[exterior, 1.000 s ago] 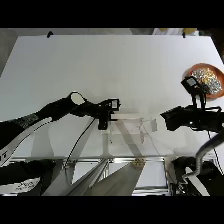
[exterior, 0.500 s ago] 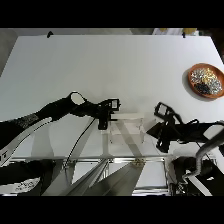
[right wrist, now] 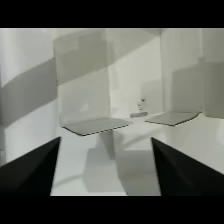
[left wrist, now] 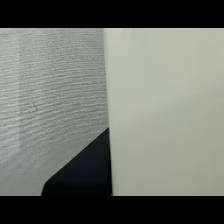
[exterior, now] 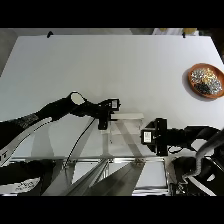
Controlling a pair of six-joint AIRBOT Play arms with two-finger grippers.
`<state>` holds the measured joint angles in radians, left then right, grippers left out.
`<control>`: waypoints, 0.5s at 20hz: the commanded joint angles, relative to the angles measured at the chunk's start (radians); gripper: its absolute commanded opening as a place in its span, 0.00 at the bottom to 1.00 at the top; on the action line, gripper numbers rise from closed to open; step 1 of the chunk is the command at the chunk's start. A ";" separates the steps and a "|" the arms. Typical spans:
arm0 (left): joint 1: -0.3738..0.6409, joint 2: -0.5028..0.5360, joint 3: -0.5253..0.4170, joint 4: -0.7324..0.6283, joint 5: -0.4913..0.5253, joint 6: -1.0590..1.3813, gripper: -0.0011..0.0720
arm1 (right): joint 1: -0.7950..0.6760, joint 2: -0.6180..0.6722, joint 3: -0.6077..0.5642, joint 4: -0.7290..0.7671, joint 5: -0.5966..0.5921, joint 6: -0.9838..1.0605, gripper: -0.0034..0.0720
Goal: Fold the box and place the chain.
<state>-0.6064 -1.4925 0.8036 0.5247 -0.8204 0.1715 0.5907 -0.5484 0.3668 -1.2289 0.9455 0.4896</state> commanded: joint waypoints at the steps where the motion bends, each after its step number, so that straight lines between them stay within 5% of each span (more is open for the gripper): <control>1: 0.000 0.000 0.001 0.000 0.000 0.000 0.03 | 0.013 0.000 -0.057 -0.035 -0.155 -0.059 0.98; 10: 0.000 0.000 0.001 0.000 0.000 0.000 0.03 | 0.208 0.000 -0.201 -0.043 -0.310 -0.068 0.97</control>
